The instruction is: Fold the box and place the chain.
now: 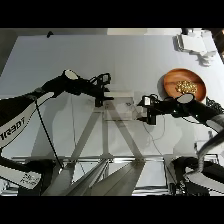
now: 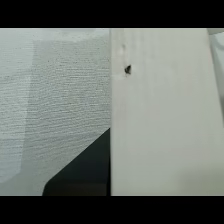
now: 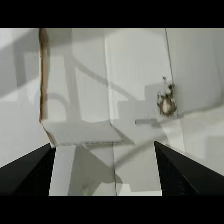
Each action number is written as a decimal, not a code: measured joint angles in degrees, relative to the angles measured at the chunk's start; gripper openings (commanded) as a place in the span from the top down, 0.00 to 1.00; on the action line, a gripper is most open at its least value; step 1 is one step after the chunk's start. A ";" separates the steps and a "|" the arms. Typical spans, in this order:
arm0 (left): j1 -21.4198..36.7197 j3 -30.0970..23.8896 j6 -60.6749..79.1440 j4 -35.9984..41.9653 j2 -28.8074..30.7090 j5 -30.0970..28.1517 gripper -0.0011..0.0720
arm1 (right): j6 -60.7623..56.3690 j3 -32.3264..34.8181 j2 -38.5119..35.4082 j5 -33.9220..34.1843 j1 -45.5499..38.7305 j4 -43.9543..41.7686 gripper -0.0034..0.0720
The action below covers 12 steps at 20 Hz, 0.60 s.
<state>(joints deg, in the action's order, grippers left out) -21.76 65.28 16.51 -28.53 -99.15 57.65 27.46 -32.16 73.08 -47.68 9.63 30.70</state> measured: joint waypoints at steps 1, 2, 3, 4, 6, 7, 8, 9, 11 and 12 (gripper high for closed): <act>0.00 0.00 0.00 0.00 0.00 0.00 0.98 | 0.00 0.07 0.00 0.59 0.66 -0.37 0.04; 0.00 -0.02 0.00 0.00 0.00 0.00 0.98 | 0.00 0.13 0.02 1.33 1.31 -0.76 0.04; 0.00 0.00 -0.02 0.02 0.00 0.00 0.98 | -0.02 0.20 0.04 1.92 1.79 -0.96 0.04; 0.00 -0.02 0.00 0.00 0.00 0.00 0.98 | -0.15 0.24 0.04 2.36 2.16 -1.14 0.04; 0.00 -0.02 0.00 0.00 0.00 0.00 0.98 | -0.79 0.26 0.04 3.17 2.62 -1.42 0.04; 0.00 -0.02 0.00 0.00 0.00 0.00 0.98 | -1.42 0.26 0.07 3.37 2.80 -1.66 0.04; 0.00 -0.02 0.00 0.00 0.00 0.00 0.98 | -1.99 0.26 0.07 3.48 2.86 -2.03 0.04; 0.00 0.00 0.00 0.00 0.00 0.00 0.98 | -2.49 0.28 0.07 3.61 2.95 -2.29 0.04; 0.00 -0.02 0.02 0.00 0.00 0.00 0.98 | -3.65 0.26 0.04 3.80 3.02 -2.91 0.04; 0.00 -0.02 0.02 0.00 0.00 0.00 0.98 | -4.09 0.26 0.04 3.87 3.04 -3.10 0.04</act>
<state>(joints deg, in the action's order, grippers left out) -21.76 65.25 16.53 -28.53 -99.15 57.65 23.38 -31.90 73.12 -43.81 12.67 27.59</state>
